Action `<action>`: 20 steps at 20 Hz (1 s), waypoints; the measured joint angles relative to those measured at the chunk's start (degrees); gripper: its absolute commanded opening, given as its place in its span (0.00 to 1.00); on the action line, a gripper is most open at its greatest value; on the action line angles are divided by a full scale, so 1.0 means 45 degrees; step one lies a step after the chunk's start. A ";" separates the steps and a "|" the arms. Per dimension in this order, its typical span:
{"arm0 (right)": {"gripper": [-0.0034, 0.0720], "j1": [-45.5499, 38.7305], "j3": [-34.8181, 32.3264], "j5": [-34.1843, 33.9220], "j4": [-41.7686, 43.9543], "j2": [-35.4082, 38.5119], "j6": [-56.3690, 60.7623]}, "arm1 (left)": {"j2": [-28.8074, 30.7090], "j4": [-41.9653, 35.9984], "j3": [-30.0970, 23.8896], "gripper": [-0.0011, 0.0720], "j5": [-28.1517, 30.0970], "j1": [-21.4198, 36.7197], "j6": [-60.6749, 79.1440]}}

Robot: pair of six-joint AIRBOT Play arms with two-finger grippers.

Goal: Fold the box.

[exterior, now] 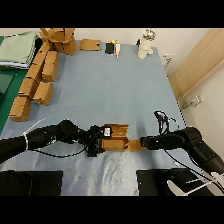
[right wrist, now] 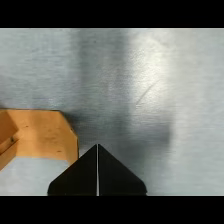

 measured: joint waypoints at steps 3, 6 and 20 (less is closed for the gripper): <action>0.05 0.0000 -0.0024 -0.0272 0.0763 0.0209 -0.0257 | 0.0000 0.0000 0.0000 0.68 0.0000 0.0000 0.0000; 0.05 0.0000 -0.0155 -0.0573 0.1098 0.0330 -0.0539 | 0.0000 0.0005 0.0000 0.68 0.0000 0.0000 0.0000; 0.26 0.0000 -0.0520 0.1015 0.4148 0.0437 -0.3361 | 0.0000 0.0005 0.0000 0.68 0.0000 0.0000 0.0000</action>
